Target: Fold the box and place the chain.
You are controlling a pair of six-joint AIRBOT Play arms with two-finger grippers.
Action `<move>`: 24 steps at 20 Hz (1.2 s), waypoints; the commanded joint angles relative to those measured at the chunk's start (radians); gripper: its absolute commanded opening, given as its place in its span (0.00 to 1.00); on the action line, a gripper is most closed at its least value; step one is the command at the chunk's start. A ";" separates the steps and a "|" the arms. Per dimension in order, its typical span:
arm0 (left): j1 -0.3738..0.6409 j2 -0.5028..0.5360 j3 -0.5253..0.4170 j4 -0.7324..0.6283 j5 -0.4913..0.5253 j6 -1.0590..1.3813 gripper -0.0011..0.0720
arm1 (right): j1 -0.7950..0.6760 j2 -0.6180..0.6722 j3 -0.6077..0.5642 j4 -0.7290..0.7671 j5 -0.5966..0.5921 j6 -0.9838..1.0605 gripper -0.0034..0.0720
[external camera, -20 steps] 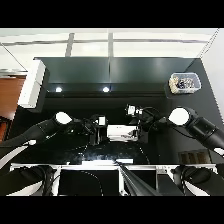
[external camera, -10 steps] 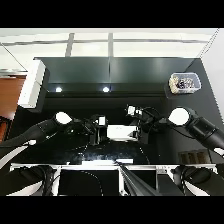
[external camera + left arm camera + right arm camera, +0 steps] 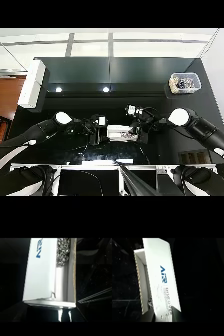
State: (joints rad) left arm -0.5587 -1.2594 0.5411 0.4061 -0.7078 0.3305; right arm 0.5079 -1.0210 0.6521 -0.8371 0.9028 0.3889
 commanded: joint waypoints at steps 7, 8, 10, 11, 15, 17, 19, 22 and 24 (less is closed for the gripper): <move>0.000 0.000 0.000 0.000 0.000 0.000 0.46 | 0.001 0.000 0.000 -0.003 0.028 0.002 0.42; 0.000 0.000 0.000 0.000 0.000 0.000 0.46 | 0.001 0.000 0.000 -0.004 0.027 0.005 0.48; 0.000 0.000 0.000 0.000 0.000 0.000 0.46 | 0.001 0.000 0.000 -0.005 0.027 0.008 0.48; 0.000 0.000 0.000 0.000 0.000 0.000 0.46 | 0.001 0.000 0.000 -0.005 0.028 0.008 0.48; 0.000 0.000 0.000 0.000 0.000 0.001 0.46 | 0.001 0.000 0.000 -0.005 0.032 0.008 0.48; 0.000 0.000 0.000 0.000 0.000 0.001 0.46 | 0.001 0.000 0.000 -0.005 0.039 0.008 0.48; 0.000 0.000 0.000 0.000 0.000 0.001 0.46 | 0.001 0.000 0.000 -0.005 0.038 0.008 0.48; 0.000 0.000 0.000 0.000 0.000 0.001 0.46 | 0.001 0.000 0.000 -0.005 0.035 0.008 0.48; 0.000 0.000 0.000 0.000 0.000 0.001 0.46 | 0.001 0.000 0.000 -0.005 0.036 0.008 0.48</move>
State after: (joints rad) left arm -0.5587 -1.2591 0.5411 0.4065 -0.7078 0.3313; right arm 0.5079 -1.0214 0.6518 -0.8421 0.9371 0.3969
